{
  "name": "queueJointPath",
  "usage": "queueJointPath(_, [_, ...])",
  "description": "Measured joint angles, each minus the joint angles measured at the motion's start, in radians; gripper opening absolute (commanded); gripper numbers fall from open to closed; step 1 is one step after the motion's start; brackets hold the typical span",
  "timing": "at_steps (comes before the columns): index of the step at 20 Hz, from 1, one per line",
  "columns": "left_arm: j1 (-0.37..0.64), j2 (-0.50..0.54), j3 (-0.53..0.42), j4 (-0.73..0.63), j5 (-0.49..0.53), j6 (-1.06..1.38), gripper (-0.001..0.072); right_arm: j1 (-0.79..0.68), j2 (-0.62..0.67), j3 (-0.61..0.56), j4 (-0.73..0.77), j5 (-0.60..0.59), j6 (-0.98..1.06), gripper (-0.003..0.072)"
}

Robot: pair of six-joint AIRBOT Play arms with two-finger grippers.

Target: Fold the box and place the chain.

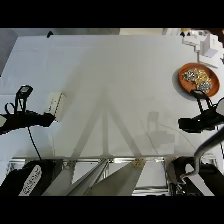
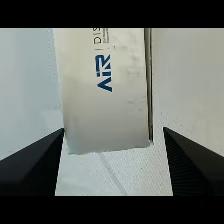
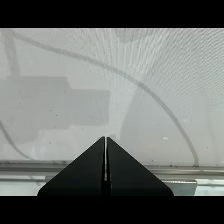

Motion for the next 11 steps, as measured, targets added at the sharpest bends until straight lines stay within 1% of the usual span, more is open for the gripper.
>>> queueJointPath(5, [0.000,0.172,0.000,0.023,-0.051,0.000,0.0699,0.000,0.000,0.000,0.000,0.000,0.000,0.0022])
queueJointPath(7, [0.000,0.225,0.000,0.038,-0.073,-0.001,0.0698,0.000,0.000,0.000,0.000,0.000,0.000,0.0022])
queueJointPath(11, [0.000,0.282,0.000,0.050,-0.111,-0.001,0.0698,0.000,0.000,0.000,0.000,0.000,0.000,0.0022])
